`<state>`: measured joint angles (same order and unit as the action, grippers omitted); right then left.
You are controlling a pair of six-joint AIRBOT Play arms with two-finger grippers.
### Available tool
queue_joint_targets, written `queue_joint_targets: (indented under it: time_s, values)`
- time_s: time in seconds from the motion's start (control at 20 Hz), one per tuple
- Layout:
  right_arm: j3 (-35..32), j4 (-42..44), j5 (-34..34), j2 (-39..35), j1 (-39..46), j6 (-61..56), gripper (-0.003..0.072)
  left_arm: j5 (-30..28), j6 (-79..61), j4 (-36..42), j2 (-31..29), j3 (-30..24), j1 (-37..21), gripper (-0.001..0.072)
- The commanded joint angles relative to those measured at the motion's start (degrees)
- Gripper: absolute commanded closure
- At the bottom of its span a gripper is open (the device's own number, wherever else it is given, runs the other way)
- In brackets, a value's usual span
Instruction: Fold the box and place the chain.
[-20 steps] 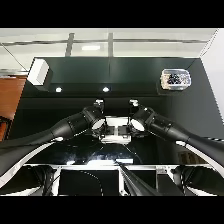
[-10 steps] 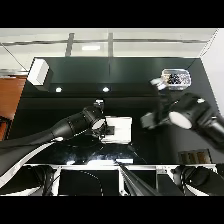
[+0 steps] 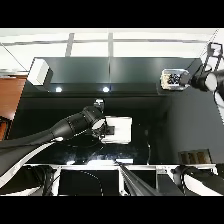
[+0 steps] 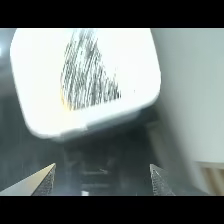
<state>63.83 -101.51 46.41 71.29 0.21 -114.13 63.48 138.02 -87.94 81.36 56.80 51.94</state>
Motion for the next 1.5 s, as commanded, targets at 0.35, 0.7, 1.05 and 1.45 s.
queue_joint_targets:
  time_s: [0.35,0.7,1.05,1.45]
  values:
    - [32.72,22.01,7.67,35.41,6.25,13.62,0.0109,0.02,0.02,0.13,-0.02,0.02,-0.02,0.0684]
    - [32.79,18.88,10.47,36.02,5.75,11.23,0.0178,0.07,0.02,0.11,-0.02,0.02,-0.02,0.0685]
    - [32.79,18.93,12.28,37.92,5.62,11.3,0.0267,0.07,0.02,0.13,-0.02,0.02,-0.02,0.0684]
    - [32.81,14.56,13.55,37.92,5.62,11.54,0.0268,0.04,0.02,0.13,-0.02,0.02,-0.02,0.0684]
